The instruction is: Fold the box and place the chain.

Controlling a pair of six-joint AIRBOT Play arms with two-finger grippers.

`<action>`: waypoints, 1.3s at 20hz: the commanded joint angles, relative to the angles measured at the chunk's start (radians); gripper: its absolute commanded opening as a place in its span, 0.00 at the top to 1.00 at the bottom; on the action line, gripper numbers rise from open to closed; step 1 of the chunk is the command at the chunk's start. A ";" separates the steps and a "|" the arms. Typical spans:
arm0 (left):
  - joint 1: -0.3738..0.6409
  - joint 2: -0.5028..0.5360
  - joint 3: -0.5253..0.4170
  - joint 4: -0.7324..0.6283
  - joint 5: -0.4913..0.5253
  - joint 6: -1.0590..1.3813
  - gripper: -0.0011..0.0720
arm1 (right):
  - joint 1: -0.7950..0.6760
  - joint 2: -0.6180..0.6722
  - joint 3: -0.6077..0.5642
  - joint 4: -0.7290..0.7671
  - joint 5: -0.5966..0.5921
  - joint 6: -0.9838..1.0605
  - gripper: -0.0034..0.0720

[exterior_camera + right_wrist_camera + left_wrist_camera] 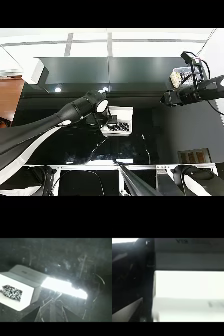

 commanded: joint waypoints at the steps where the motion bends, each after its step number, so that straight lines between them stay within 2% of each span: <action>1: -0.023 0.081 0.027 0.090 -0.014 0.010 0.25 | -0.003 0.000 0.001 -0.002 0.006 -0.018 0.52; 3: -0.029 0.175 0.017 0.148 -0.055 0.056 0.25 | -0.003 0.000 0.001 -0.006 0.006 -0.018 0.52; 5: -0.010 0.286 -0.039 0.240 -0.106 0.066 0.25 | -0.003 0.000 0.001 -0.020 0.006 -0.018 0.52; 7: 0.060 0.413 -0.156 0.248 -0.120 0.076 0.25 | -0.003 0.000 0.001 -0.035 0.008 -0.018 0.52; 9: 0.160 0.570 -0.326 0.199 -0.065 0.079 0.25 | -0.003 0.000 0.001 -0.048 0.008 -0.018 0.52; 11: 0.285 0.748 -0.521 0.029 0.084 0.173 0.25 | -0.003 0.000 0.001 -0.048 -0.001 -0.018 0.52; 12: 0.353 0.832 -0.615 -0.129 0.169 0.342 0.25 | -0.003 0.000 0.001 -0.043 -0.016 -0.018 0.52; 14: 0.470 0.942 -0.750 -0.436 0.218 0.737 0.25 | -0.003 0.000 0.001 -0.025 -0.066 -0.013 0.52; 16: 0.541 0.978 -0.814 -0.634 0.205 1.040 0.25 | -0.003 0.000 0.001 0.008 -0.094 -0.013 0.52; 17: 0.550 0.975 -0.818 -0.652 0.203 1.150 0.25 | -0.003 0.000 0.001 0.015 -0.091 -0.013 0.52; 19: 0.547 0.966 -0.817 -0.651 0.225 1.339 0.24 | -0.003 0.000 0.001 0.013 -0.084 -0.013 0.52; 20: 0.544 0.959 -0.817 -0.651 0.249 1.455 0.08 | -0.003 0.000 0.001 0.014 -0.085 -0.012 0.52; 21: 0.541 0.950 -0.817 -0.650 0.280 1.569 0.00 | -0.003 0.000 0.001 0.014 -0.086 -0.010 0.52; 24: 0.515 0.903 -0.817 -0.647 0.395 1.962 0.00 | -0.003 0.000 0.001 0.014 -0.071 0.020 0.52; 26: 0.503 0.831 -0.809 -0.659 0.470 2.082 0.00 | -0.003 0.000 0.001 0.014 -0.053 0.024 0.52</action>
